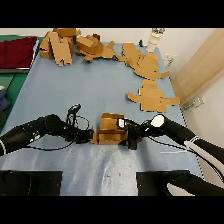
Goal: Fold the box.
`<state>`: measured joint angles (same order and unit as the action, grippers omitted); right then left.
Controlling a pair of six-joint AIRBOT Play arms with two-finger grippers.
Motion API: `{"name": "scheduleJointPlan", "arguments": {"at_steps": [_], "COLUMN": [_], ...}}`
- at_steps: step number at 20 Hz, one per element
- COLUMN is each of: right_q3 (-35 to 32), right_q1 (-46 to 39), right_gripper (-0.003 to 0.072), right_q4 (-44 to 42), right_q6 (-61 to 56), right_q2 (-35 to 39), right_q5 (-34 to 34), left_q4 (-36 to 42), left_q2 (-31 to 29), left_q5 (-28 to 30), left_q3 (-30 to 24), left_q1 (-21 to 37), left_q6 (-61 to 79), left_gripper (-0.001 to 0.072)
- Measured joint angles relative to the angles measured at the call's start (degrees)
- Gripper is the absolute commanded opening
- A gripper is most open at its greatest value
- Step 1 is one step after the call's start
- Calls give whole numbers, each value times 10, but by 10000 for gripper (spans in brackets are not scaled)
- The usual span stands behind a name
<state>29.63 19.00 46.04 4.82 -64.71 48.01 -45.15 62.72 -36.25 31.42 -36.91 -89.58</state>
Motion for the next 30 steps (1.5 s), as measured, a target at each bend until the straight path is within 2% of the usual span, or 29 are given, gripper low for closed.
{"name": "scheduleJointPlan", "arguments": {"at_steps": [4,5,6,7,15,17,23,30], "right_q3": [0,0,0,0,0,0,0,0], "right_q1": [0,0,0,0,-1,-1,0,0], "right_gripper": [510,510,510,510,510,509,509,510], "right_q4": [0,0,0,0,0,0,0,0], "right_q6": [0,0,0,0,-1,-1,1,1], "right_q2": [0,0,0,0,0,0,0,0], "right_q5": [0,0,0,0,-1,-1,0,0], "left_q4": [33,40,46,51,69,75,61,46], "left_q2": [-2,-2,-3,-3,-3,-3,-2,-2], "left_q5": [26,30,33,30,38,40,24,-8], "left_q3": [1,2,4,8,29,30,31,43], "left_q1": [0,0,0,0,0,0,0,-5], "left_q6": [2,2,5,9,26,26,28,26], "left_gripper": [14,57,378,538,525,338,371,371]}}
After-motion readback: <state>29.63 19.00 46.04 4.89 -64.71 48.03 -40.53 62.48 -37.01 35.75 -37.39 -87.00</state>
